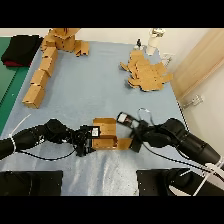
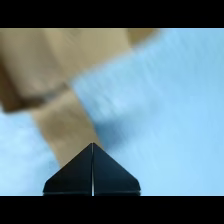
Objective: Fold the box.
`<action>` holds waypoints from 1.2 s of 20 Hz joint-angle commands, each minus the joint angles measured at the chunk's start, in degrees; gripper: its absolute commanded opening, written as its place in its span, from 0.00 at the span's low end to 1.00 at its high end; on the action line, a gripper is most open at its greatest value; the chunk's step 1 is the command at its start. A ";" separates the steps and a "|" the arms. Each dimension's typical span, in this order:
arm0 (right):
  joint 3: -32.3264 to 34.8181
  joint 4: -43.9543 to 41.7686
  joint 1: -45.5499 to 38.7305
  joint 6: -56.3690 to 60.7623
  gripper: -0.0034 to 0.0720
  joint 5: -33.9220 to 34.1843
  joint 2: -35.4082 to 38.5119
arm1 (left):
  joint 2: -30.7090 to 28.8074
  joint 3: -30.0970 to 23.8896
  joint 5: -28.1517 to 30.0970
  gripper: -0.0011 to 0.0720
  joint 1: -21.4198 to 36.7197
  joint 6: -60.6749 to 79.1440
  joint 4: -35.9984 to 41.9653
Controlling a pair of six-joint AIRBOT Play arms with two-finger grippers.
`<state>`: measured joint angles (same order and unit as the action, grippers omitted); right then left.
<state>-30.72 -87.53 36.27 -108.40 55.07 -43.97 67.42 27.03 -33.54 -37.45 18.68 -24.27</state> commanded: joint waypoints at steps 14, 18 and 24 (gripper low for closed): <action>5.55 -29.77 -17.20 15.54 0.05 -1.51 -9.16 | -0.02 0.04 0.09 0.66 0.02 -0.09 0.02; 5.55 -32.04 -12.59 15.39 0.05 -1.64 -8.33 | -0.02 0.04 0.04 0.66 0.02 -0.09 0.02; 4.72 -33.64 -7.50 16.33 0.05 -3.17 -4.20 | -0.02 0.04 0.09 0.66 0.02 -0.09 0.00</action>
